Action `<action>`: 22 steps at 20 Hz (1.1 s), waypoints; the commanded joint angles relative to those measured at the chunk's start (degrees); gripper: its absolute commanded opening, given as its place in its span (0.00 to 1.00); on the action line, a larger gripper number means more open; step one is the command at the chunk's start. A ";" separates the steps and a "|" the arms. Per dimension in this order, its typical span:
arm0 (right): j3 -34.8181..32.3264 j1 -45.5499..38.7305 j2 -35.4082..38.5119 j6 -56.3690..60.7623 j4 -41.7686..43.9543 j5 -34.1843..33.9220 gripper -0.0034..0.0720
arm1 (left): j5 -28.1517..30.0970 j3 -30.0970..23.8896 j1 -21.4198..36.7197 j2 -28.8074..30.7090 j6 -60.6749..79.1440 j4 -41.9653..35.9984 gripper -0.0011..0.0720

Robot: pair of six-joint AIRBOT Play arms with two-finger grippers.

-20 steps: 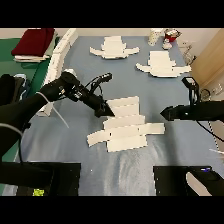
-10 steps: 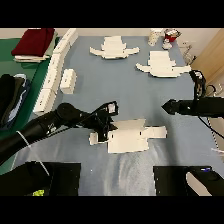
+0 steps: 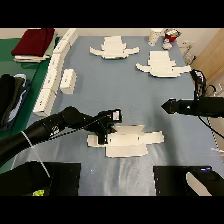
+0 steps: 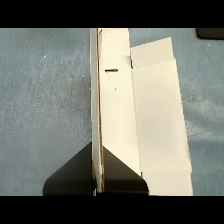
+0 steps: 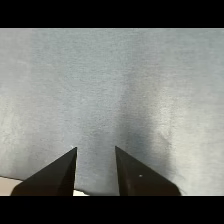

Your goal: Fold the box.

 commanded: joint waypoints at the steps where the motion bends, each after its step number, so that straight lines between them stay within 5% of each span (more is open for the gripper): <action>1: 0.02 0.00 -0.02 0.07 1.09 0.00 0.53 | -3.02 2.34 -0.09 -1.07 -1.40 1.84 0.03; 15: 0.02 0.00 -0.02 0.46 1.66 -1.09 0.53 | -3.41 2.47 -0.07 -5.77 -1.62 -1.16 0.03; 22: 0.02 0.00 -0.02 0.46 1.66 -1.01 0.53 | -10.82 6.08 6.99 -5.90 -1.38 -1.11 0.03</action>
